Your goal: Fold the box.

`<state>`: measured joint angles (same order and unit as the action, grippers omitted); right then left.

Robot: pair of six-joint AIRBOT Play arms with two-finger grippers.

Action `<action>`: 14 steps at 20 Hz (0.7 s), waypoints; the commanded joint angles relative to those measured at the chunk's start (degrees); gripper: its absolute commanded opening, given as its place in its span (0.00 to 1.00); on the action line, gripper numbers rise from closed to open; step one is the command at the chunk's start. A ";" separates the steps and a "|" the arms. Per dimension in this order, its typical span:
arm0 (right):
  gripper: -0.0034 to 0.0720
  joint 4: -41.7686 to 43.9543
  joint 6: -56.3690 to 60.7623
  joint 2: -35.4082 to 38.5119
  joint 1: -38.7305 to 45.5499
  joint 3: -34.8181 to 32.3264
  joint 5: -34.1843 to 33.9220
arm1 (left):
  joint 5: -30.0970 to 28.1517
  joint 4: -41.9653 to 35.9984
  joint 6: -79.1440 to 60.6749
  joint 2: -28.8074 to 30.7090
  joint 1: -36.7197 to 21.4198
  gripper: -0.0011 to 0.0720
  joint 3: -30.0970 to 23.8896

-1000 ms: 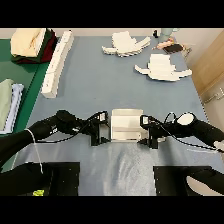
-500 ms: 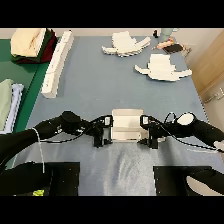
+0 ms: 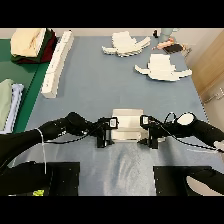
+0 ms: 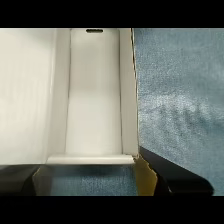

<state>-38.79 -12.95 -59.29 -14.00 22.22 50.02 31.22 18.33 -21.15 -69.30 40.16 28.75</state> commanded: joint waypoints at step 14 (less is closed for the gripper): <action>0.73 0.04 0.02 0.02 -0.02 -0.02 0.02 | -1.16 0.94 7.10 -0.37 1.42 0.96 0.72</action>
<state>-38.74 -12.93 -59.29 -14.00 22.22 50.00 30.28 21.37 -14.35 -69.52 41.56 29.23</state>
